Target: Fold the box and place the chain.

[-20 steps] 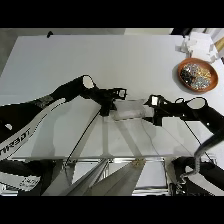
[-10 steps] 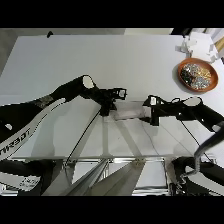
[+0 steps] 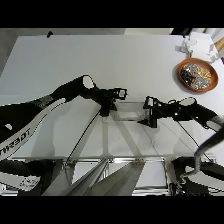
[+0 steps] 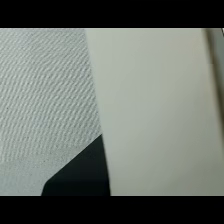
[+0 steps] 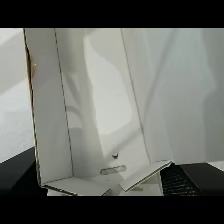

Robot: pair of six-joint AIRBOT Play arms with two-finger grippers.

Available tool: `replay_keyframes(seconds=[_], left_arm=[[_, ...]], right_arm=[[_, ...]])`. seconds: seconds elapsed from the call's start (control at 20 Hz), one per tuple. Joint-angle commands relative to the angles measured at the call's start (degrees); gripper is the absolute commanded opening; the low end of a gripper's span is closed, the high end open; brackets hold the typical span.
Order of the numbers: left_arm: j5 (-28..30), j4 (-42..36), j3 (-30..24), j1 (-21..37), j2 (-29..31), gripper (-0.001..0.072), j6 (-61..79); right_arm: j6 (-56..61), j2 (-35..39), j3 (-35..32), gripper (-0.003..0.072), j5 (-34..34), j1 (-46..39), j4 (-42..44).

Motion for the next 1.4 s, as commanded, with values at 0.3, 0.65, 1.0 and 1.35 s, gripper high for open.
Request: replay_keyframes(seconds=[0.3, 0.65, 1.0, 1.35], left_arm=[[0.1, 0.0, 0.0, 0.0, 0.0, 0.0015, 0.0], [0.1, 0.0, 0.0, 0.0, 0.0, 0.0015, 0.0], [0.1, 0.0, 0.0, 0.0, 0.0, 0.0015, 0.0], [0.1, 0.0, 0.0, 0.0, 0.0, 0.0015, 0.0]], right_arm=[[-2.9, -3.0, 0.0, 0.0521, -1.1, 0.0, 2.6], [-2.9, -3.0, 0.0, 0.0412, -1.1, 0.0, 1.2], [-2.9, -3.0, 0.0, 0.0416, -0.8, 0.0, 0.9], [-2.9, -3.0, 0.0, 0.0416, -0.8, 0.0, 0.9]])
